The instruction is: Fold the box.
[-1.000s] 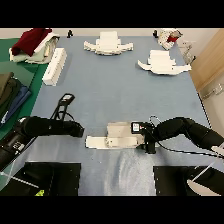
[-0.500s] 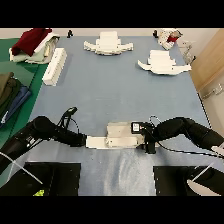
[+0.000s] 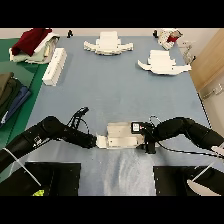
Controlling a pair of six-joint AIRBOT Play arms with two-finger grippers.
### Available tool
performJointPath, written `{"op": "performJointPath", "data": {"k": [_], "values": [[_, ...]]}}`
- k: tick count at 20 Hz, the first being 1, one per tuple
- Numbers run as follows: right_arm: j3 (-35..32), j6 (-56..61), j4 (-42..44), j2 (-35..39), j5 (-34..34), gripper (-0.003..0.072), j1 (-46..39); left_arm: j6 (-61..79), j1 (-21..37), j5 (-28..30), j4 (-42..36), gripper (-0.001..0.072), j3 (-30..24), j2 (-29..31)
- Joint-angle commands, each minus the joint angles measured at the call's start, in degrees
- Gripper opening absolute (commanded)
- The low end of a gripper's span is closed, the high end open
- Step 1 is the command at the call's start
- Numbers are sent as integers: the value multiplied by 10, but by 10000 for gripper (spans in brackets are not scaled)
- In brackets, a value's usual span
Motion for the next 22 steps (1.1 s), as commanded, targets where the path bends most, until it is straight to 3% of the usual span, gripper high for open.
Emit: {"op": "performJointPath", "data": {"k": [1,19,20,21,22], "values": [[0,0,0,0,0,512,0,2,-6,-12,-9,12,26,-1],[0,0,0,0,0,512,0,12,-6,-14,-31,27,34,-1],[0,0,0,0,0,512,0,12,-6,-14,-31,223,34,-1],[0,0,0,0,0,512,0,11,-6,-14,-31,300,34,-1],[0,0,0,0,0,512,0,11,-6,-14,-31,300,34,-1]]}}
